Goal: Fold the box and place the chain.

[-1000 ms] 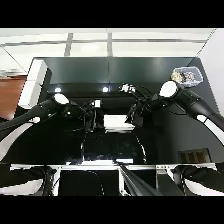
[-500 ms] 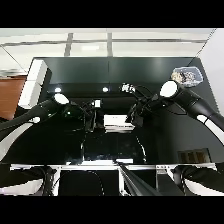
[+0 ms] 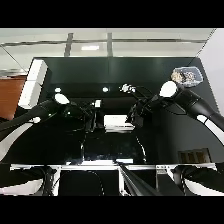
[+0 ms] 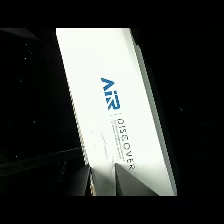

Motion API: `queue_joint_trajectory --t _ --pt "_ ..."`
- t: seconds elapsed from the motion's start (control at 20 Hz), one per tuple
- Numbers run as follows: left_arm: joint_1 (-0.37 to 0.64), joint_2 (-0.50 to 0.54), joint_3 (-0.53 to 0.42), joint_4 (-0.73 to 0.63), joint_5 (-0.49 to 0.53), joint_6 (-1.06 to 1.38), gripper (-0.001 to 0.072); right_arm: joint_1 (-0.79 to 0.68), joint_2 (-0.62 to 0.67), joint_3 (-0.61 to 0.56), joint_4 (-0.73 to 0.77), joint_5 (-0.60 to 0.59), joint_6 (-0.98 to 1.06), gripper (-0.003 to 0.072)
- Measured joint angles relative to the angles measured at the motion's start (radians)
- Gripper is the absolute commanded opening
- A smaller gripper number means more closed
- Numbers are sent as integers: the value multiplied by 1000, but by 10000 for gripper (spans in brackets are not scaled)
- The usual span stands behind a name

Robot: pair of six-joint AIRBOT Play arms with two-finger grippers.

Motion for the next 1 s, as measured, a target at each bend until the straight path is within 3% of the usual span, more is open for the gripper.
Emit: queue_joint_trajectory --t 1.0 --pt "0 0 0 1 -2 0 331 0 -3 0 -21 18 14 130"
